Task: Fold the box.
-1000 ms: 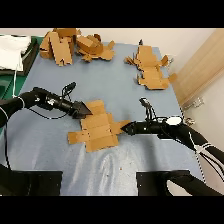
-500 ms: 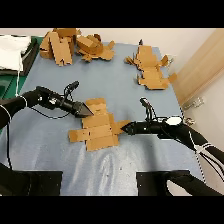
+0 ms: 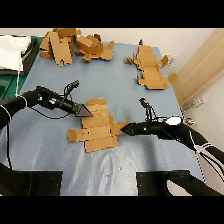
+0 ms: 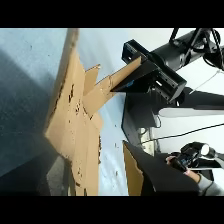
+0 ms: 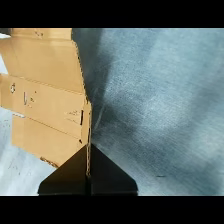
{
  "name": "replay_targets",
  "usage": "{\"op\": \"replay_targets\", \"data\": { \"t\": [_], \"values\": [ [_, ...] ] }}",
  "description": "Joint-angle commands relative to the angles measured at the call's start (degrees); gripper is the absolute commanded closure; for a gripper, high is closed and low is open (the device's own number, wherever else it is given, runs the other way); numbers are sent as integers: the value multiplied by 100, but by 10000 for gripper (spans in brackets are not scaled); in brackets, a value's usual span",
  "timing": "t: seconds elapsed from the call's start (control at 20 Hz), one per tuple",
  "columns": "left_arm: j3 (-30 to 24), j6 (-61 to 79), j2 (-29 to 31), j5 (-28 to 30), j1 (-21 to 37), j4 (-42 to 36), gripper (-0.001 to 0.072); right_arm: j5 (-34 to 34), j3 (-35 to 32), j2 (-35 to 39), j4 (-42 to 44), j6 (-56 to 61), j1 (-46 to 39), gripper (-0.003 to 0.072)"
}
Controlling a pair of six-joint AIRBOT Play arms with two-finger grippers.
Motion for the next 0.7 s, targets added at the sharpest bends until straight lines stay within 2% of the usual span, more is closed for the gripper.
{"op": "replay_targets", "data": {
  "t": [0.0,0.1,0.15,0.2,0.35,0.65],
  "values": [
    [4,315,-2,-55,74,203,206,-144,-4,4,-9,114,2,683],
    [4,487,-2,-61,114,238,229,-188,-4,4,7,166,111,683],
    [4,627,-2,-68,114,240,330,-249,-4,4,7,229,240,683],
    [4,734,-2,-85,103,238,361,-363,-4,4,4,278,382,683],
    [4,758,-2,-98,107,247,360,-715,-4,2,7,417,697,683],
    [2,758,-2,98,138,380,360,-717,-4,4,4,507,763,683]
  ]
}}
